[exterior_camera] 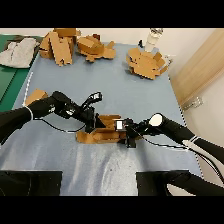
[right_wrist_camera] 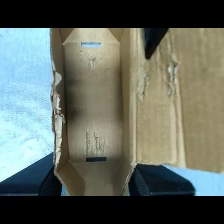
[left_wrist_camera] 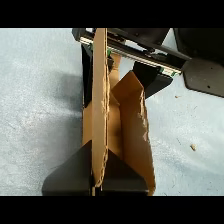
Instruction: Fold the box.
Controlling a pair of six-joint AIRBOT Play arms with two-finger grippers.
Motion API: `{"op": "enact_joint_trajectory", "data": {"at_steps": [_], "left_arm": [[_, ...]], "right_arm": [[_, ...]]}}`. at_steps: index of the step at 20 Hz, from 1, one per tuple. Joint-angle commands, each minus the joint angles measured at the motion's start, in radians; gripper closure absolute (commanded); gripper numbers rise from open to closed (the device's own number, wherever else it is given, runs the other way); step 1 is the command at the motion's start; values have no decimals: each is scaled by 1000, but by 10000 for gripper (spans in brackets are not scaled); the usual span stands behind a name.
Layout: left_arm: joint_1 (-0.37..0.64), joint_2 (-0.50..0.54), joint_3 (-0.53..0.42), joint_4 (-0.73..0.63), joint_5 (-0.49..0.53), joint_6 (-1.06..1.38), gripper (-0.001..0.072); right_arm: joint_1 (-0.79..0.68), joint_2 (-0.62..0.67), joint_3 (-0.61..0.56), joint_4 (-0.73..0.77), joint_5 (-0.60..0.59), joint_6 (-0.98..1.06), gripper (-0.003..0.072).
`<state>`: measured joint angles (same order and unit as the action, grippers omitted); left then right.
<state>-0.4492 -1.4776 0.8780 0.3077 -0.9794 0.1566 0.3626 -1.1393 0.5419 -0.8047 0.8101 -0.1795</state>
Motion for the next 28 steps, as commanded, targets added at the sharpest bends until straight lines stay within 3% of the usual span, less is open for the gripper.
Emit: {"op": "enact_joint_trajectory", "data": {"at_steps": [1, 2, 3, 4, 5, 10, 14, 18, 20, 24, 27, 28], "left_arm": [[0, 0, 1, -1, 5, 0, 697], [0, 0, 1, -1, 11, -1, 697], [1, 0, 1, -1, 14, -10, 579], [1, 0, 1, -6, 39, -50, 250], [2, 0, 1, -16, 58, -105, 97], [6, 32, 6, 7, 60, -132, 96], [46, 134, 6, 182, 59, -283, 96], [72, 202, 6, 313, -56, -475, 124], [72, 199, 5, 313, -135, -513, 124], [35, 199, -2, 312, -188, -578, 125], [-24, 198, -2, 312, -179, -597, 124], [-41, 198, -2, 312, -171, -601, 124]], "right_arm": [[1, 0, 1, 2, 2, -2, 221], [1, 0, 1, 2, 2, -1, 221], [1, 0, 1, 2, 2, -2, 221], [1, 0, 1, 2, 2, -2, 221], [1, 0, 1, 2, 2, -1, 221], [1, 0, 1, 2, 3, -1, 221], [1, 0, 1, 1, 2, -1, 220], [1, 0, 1, -12, 2, -1, 212], [1, 0, 1, -14, 3, -1, 212], [1, 0, 1, -14, 5, -1, 213], [1, -1, 1, -15, 6, -1, 211], [1, -1, 1, -18, 6, 0, 172]]}}
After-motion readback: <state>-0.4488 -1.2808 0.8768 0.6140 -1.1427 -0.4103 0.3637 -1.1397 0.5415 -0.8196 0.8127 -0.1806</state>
